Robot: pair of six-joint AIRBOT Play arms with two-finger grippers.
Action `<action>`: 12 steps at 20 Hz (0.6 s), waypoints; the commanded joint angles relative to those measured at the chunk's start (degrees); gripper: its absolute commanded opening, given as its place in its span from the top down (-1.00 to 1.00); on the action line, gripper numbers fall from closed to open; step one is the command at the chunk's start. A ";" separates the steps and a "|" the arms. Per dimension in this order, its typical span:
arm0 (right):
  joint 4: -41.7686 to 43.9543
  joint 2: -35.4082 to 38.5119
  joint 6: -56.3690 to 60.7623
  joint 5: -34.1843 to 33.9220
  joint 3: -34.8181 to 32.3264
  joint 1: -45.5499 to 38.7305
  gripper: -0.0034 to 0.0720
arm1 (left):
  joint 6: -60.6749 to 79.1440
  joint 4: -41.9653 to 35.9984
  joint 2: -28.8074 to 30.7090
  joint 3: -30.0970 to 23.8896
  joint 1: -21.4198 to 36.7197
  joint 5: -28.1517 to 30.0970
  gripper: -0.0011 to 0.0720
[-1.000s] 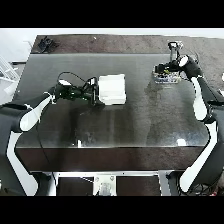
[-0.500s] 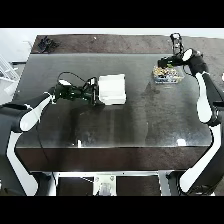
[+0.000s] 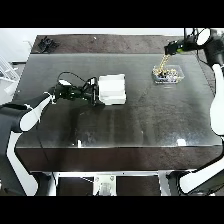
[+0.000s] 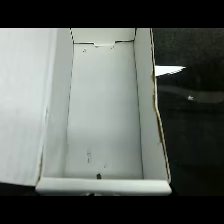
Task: Fold the box and place the chain.
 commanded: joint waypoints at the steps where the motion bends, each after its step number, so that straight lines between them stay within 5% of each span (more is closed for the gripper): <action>1: -3.32 6.97 0.11 1.36 0.04 3.06 0.89 | 0.00 0.02 0.00 -0.02 0.04 0.00 0.00; 12: -4.22 18.21 0.04 8.46 0.04 12.46 0.90 | 0.00 0.00 -0.02 0.00 0.04 -0.02 0.00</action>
